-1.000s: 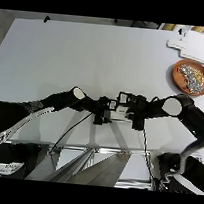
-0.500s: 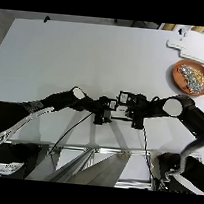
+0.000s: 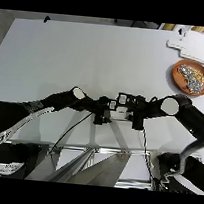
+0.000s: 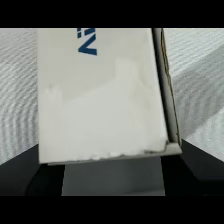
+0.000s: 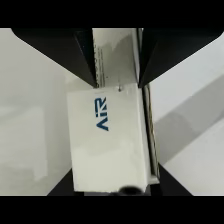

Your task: Fold the box and place the chain.

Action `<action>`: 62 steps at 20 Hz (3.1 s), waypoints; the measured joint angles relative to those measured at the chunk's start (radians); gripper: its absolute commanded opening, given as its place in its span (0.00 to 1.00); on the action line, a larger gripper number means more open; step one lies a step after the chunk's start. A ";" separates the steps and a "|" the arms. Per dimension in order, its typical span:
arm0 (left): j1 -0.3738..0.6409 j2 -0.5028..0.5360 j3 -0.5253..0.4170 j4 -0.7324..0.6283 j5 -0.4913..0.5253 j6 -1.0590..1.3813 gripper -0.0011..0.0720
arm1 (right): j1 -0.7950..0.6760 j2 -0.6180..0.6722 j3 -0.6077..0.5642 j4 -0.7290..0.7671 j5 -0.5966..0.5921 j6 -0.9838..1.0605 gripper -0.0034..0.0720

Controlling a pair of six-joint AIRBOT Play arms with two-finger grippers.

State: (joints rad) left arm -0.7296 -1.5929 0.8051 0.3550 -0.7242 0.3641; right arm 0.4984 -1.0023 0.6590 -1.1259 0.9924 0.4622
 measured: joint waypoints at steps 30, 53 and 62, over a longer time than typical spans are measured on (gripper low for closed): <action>0.000 0.000 0.000 -0.003 0.002 -0.002 0.20 | -0.093 -0.048 -0.052 0.210 0.033 0.000 0.06; 0.000 0.000 0.000 -0.003 0.002 -0.002 0.20 | -0.307 0.189 -0.087 -0.172 0.055 0.563 0.06; 0.000 0.000 0.000 -0.003 0.002 -0.002 0.20 | -0.684 0.211 -0.087 -0.468 0.245 0.875 0.07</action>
State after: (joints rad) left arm -0.7300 -1.5929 0.8051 0.3519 -0.7223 0.3618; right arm -0.1860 -0.7910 0.5724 -1.5944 1.2369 1.3369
